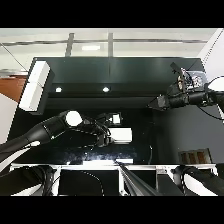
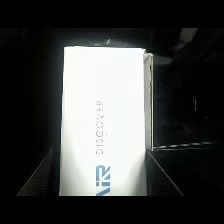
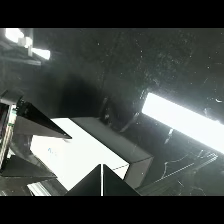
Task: Fold the box and place the chain.
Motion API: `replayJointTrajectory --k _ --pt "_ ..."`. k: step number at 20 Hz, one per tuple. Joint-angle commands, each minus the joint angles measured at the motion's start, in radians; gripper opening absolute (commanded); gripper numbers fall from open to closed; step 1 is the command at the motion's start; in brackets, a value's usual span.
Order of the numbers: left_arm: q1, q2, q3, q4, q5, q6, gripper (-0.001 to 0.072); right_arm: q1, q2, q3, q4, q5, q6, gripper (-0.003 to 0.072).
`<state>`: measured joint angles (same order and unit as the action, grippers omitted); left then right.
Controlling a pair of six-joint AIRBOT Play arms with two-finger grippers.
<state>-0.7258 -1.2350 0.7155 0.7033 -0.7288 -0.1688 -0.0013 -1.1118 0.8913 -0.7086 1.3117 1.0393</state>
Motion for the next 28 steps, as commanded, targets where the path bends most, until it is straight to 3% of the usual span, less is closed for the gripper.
replayJointTrajectory --k 1,11,28 --pt "0.010 0.020 0.000 0.007 0.002 0.000 0.0703 -0.001 0.001 0.001 0.000 0.001 0.000 0.0034" --pt "0.004 0.026 0.000 0.006 -0.038 -0.049 0.0705 -0.001 0.001 0.001 0.000 0.001 0.000 0.0034" --pt "-0.045 0.010 0.000 0.023 0.014 -0.095 0.0708 -0.001 0.000 0.001 0.000 0.001 0.000 0.0034"
